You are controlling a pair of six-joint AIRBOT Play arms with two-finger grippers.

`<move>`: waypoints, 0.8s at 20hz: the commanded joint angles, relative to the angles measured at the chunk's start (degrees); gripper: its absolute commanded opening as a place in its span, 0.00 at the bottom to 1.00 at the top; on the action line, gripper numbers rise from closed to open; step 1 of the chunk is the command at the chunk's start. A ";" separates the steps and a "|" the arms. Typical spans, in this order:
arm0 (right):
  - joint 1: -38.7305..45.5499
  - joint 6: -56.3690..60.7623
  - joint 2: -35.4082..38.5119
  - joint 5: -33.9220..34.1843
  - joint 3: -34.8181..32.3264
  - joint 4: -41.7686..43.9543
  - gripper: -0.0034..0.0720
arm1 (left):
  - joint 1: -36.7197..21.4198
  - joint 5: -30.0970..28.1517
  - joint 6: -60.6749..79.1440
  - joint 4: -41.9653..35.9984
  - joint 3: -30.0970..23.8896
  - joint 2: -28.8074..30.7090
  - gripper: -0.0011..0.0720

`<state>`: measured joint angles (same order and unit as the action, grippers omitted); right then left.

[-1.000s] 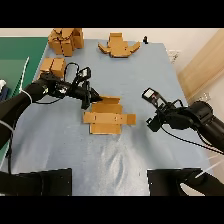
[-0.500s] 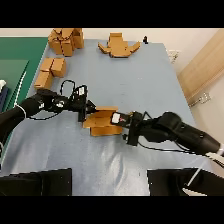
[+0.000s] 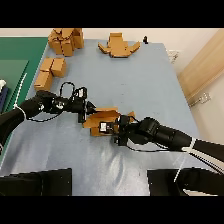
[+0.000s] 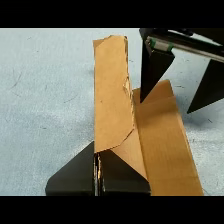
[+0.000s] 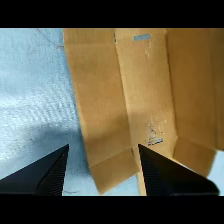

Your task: Fold the box.

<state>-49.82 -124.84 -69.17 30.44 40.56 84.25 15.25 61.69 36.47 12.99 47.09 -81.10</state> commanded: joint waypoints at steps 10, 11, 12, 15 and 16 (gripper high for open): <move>-0.13 10.54 0.76 2.38 3.04 -14.62 0.91 | 0.00 1.29 -0.44 1.42 -0.02 0.00 0.06; -0.13 12.13 0.72 2.47 3.04 -15.39 0.91 | 0.00 1.27 -0.44 1.60 -0.02 0.00 0.06; -0.13 14.93 0.72 2.64 3.04 -17.51 0.91 | 0.00 1.27 -0.46 1.66 -0.02 0.00 0.06; -0.13 18.51 0.61 1.97 3.04 -21.07 0.91 | 0.00 1.27 -0.48 1.66 -0.02 0.00 0.06; -0.13 18.51 0.52 1.20 3.04 -21.31 0.91 | 0.00 1.27 -0.48 1.64 -0.02 0.00 0.06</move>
